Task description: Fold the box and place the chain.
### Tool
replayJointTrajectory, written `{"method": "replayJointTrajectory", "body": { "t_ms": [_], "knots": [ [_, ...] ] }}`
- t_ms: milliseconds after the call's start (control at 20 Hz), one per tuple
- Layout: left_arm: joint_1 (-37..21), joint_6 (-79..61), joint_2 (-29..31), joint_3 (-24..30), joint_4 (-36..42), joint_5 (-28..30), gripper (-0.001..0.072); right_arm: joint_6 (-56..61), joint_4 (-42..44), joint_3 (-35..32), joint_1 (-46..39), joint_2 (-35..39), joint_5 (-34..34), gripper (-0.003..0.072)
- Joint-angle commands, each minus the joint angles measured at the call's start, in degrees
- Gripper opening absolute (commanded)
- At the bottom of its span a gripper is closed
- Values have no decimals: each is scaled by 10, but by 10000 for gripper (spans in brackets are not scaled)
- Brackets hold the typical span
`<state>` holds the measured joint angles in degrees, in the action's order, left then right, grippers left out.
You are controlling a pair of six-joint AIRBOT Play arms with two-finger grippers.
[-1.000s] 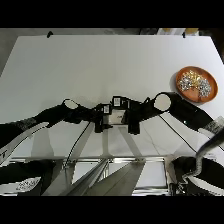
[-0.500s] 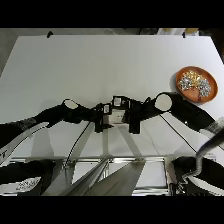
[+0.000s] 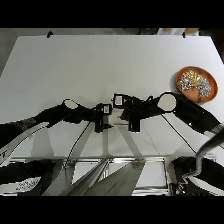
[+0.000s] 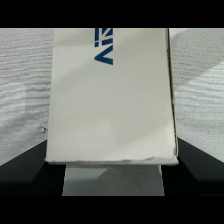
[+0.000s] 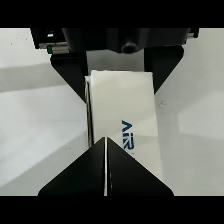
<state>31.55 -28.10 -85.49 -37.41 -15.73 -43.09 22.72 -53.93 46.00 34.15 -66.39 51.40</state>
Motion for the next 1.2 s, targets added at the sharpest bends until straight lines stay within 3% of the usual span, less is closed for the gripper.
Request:
{"method": "replayJointTrajectory", "body": {
  "t_ms": [0,750,1150],
  "knots": [
    [0,0,0,0,1,0,389,12,-3,0,0,-27,13,17],
    [0,0,0,0,1,0,389,13,-2,0,0,-75,17,17],
    [0,0,0,0,0,0,389,15,-3,0,0,-30,6,17]
  ]
}}
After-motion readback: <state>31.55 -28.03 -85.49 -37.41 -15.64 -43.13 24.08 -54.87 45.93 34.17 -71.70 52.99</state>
